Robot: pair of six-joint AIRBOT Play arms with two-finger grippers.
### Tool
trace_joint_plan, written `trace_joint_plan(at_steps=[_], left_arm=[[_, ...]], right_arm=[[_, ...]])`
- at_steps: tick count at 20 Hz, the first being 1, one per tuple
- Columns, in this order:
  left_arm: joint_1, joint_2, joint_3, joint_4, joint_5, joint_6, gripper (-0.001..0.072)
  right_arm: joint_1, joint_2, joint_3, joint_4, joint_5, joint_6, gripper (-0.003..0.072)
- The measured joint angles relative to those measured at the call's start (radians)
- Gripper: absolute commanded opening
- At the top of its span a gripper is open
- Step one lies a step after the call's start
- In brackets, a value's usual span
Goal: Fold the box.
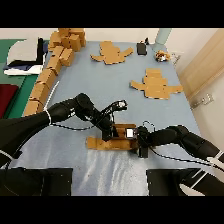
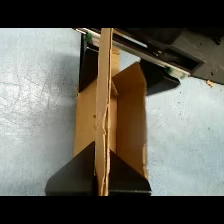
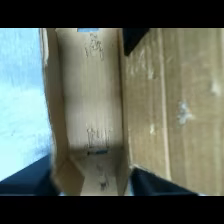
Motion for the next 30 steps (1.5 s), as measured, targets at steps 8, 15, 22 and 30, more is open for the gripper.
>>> trace_joint_plan(at_steps=[8,15,22,30], left_arm=[[0.0,0.0,0.0,0.0,-0.006,0.0,0.0015],[0.0,0.0,0.0,0.0,-0.005,0.0,0.0017],[0.001,0.0,0.0,0.0,-0.003,0.0,0.0017],[0.001,0.0,0.0,0.0,-0.002,0.0,0.0017]], right_arm=[[-0.001,-0.008,0.0,0.014,0.002,0.0,0.0511],[-0.002,-0.027,0.001,0.016,0.002,-0.002,0.0511],[-0.001,-0.022,0.001,0.013,-0.003,0.017,0.0511],[0.0,-0.006,-0.001,0.001,-0.011,0.04,0.0511]])
